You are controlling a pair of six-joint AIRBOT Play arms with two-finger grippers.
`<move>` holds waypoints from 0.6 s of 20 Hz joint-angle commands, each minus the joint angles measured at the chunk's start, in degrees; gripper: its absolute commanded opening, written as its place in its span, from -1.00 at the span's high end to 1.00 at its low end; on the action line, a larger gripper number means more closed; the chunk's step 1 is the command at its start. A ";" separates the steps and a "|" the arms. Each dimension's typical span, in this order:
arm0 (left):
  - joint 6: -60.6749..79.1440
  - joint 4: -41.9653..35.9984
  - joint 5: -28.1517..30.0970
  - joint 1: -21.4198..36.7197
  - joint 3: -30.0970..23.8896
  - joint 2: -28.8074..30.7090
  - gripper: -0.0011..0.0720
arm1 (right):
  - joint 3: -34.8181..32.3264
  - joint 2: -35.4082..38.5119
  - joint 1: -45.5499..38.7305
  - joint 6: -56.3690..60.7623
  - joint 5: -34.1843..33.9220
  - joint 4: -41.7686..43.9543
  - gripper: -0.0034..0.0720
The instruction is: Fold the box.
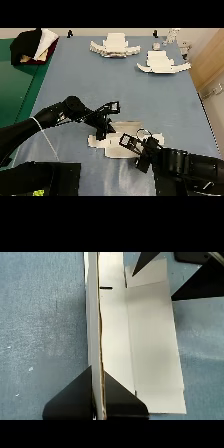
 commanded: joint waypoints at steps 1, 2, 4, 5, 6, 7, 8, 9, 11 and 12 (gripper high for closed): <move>0.00 -0.02 0.09 -0.02 -0.02 -0.02 0.94 | 0.11 -3.19 0.50 3.08 2.69 -7.48 -0.64; 0.00 -0.02 0.09 -0.02 -0.02 -0.02 0.94 | 0.63 -3.28 0.50 5.49 2.32 -8.85 -0.64; 0.00 -0.02 0.07 -0.02 -0.02 -0.02 0.94 | 3.15 -2.73 0.52 10.27 0.07 -10.05 -0.64; 0.00 -0.02 0.04 -0.02 -0.02 -0.02 0.94 | 4.31 -2.21 0.50 13.05 -1.03 -11.04 -0.64; 0.00 -0.02 0.09 -0.02 -0.02 -0.02 0.94 | 4.90 -1.86 0.50 15.78 -1.99 -12.24 -0.64; 0.00 -0.02 0.07 -0.02 -0.02 -0.02 0.94 | 4.96 -1.77 0.50 18.01 -2.73 -13.46 -0.64; 0.00 -0.02 0.07 -0.02 -0.02 -0.02 0.94 | 4.96 -1.81 0.48 19.02 -3.54 -14.34 -0.64; 0.00 -0.02 0.09 -0.02 -0.02 -0.02 0.94 | 4.96 -1.81 0.48 19.85 -4.04 -15.58 -0.64; 0.00 -0.02 0.07 -0.02 -0.02 -0.02 0.94 | 4.98 -1.81 0.50 20.17 -4.33 -16.13 -0.65; 0.00 -0.02 0.07 -0.02 -0.02 -0.02 0.94 | 4.98 -1.79 0.50 20.17 -4.92 -16.09 -0.69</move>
